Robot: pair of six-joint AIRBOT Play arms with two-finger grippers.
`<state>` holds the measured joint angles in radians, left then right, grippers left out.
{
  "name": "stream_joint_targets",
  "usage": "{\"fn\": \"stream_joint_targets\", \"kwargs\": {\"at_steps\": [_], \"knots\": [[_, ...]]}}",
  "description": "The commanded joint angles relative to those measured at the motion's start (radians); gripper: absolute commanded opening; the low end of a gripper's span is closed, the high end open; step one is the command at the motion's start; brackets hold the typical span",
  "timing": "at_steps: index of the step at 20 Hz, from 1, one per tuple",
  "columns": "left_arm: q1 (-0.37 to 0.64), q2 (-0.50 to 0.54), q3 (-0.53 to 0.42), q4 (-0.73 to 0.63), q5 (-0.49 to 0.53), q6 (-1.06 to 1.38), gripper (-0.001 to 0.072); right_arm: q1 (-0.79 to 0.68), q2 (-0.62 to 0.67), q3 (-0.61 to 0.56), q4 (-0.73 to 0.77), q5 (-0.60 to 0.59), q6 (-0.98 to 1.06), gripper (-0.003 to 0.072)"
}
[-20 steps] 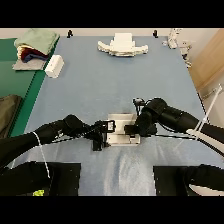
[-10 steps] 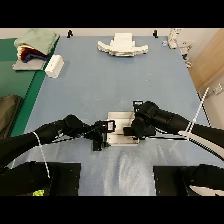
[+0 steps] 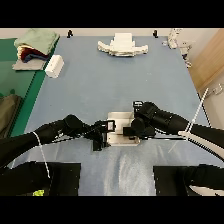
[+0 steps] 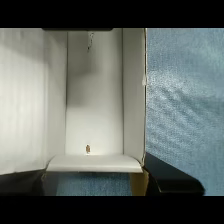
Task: Fold the box.
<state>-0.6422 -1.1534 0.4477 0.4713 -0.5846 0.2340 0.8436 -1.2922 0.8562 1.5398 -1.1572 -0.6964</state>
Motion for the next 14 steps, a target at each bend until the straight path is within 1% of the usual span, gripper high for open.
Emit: {"fn": "stream_joint_targets", "kwargs": {"at_steps": [1,2,3,5,6,7,8,12,14], "knots": [[0.0,0.0,0.001,0.0,0.0,0.001,0.044,0.0,0.001,0.0,-0.003,-0.006,0.001,0.03],[0.0,0.0,0.001,0.0,0.0,0.001,0.044,0.0,0.001,0.0,-0.004,-0.007,-0.001,0.0113],[0.0,0.0,0.001,0.0,0.0,0.001,0.044,0.0,0.001,0.0,-0.007,-0.01,-0.001,0.0],[0.0,0.0,0.001,0.0,0.0,0.001,0.044,0.0,0.002,0.0,-0.011,-0.01,-0.001,0.0],[0.0,0.0,0.001,0.0,0.0,0.001,0.044,0.0,0.002,0.0,-0.01,-0.011,-0.003,0.0015],[0.0,0.0,0.001,0.0,0.0,0.001,0.044,0.0,0.002,0.0,-0.01,-0.011,-0.003,0.0278],[0.0,0.0,0.001,0.0,0.0,0.001,0.044,0.0,0.002,0.0,-0.01,-0.011,-0.004,0.0424],[0.0,0.0,0.001,0.0,0.0,0.001,0.044,-0.001,0.011,0.001,-0.007,-0.012,-0.004,0.0424],[0.0,0.0,0.001,0.0,0.0,0.001,0.044,-0.001,0.05,0.006,-0.008,-0.019,-0.004,0.0423]]}}
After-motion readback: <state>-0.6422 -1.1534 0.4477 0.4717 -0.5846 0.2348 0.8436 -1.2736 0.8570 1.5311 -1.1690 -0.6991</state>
